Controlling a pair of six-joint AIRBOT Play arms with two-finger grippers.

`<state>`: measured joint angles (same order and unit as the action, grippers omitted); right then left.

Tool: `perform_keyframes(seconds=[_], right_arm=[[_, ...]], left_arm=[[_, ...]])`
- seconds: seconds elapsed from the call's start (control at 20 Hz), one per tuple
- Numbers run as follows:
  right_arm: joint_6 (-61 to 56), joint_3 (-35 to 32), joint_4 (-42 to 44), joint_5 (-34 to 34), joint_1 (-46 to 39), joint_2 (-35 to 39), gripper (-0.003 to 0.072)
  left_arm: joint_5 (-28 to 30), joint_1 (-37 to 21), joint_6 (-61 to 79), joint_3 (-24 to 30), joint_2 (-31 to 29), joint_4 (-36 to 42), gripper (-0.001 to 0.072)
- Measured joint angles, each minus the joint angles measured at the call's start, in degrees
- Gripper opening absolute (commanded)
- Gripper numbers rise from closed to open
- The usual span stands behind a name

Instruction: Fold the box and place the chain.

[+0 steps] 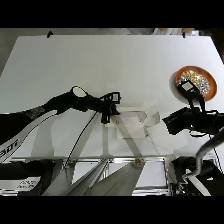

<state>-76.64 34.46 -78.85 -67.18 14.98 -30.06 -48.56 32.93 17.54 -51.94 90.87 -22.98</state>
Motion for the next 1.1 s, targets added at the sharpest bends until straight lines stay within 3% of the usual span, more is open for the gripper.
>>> perform_keyframes(seconds=[0.45,0.55,0.65,0.75,0.95,1.1], right_arm=[[0.00,0.00,0.00,0.02,0.00,0.00,0.0391],[0.85,0.00,0.39,0.22,0.00,0.00,0.0282],[5.09,0.00,2.71,0.39,0.00,0.00,0.0245],[11.15,-0.17,6.54,0.63,0.00,0.00,0.0012],[26.99,-1.40,17.38,0.37,0.98,-0.09,0.0011],[35.80,-2.14,17.38,1.20,5.05,-2.03,0.0011]], left_arm=[[0.96,0.00,0.42,0.00,0.09,-0.17,0.0015],[1.03,0.00,0.42,0.02,0.09,-0.17,0.0015],[1.01,0.00,0.42,0.02,0.02,-0.20,0.0014],[0.96,0.00,0.39,0.02,0.02,-0.20,0.0014],[0.92,0.00,0.37,0.02,0.02,-0.20,0.0014],[0.90,0.00,0.35,0.02,0.02,-0.17,0.0014]])
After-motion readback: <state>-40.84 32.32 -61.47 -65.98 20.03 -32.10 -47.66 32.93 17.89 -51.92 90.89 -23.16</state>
